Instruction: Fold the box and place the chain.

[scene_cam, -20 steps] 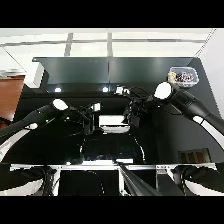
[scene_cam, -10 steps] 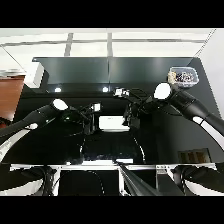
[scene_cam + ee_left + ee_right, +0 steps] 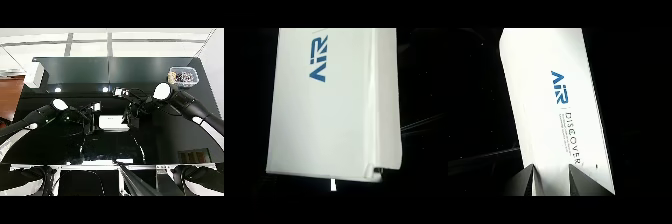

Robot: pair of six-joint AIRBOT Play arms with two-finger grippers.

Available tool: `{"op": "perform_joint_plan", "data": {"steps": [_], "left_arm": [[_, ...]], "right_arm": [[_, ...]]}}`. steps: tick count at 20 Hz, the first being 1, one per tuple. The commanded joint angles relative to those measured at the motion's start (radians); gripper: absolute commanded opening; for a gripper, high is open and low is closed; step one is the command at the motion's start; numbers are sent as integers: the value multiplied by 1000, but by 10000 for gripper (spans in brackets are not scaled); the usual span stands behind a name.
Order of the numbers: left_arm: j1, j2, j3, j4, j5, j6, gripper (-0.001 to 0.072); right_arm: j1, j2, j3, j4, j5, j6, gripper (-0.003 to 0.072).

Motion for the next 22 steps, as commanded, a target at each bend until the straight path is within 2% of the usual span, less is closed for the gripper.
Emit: {"op": "perform_joint_plan", "data": {"steps": [1,3,6,7,9,10,11,12,22], "left_arm": [[-1,-1,1,1,-1,2,331],[-1,-1,1,1,-1,2,331],[-1,-1,1,1,0,2,331],[-1,-1,1,1,0,2,331],[-1,-1,1,1,-1,2,331],[-1,-1,1,1,-1,2,331],[-1,-1,1,1,-1,2,331],[-1,-1,1,1,-1,2,331],[-1,-1,1,1,-1,2,331]], "right_arm": [[1,2,0,8,-1,2,293],[1,2,0,7,-6,2,563],[1,2,0,2,-14,-1,558],[1,2,0,2,-25,-1,479],[1,2,0,1,-48,0,477],[1,2,0,-1,-51,2,401],[1,2,0,-2,-52,2,266],[1,2,0,-3,-50,2,228],[28,1,0,-45,-36,2,228]]}}
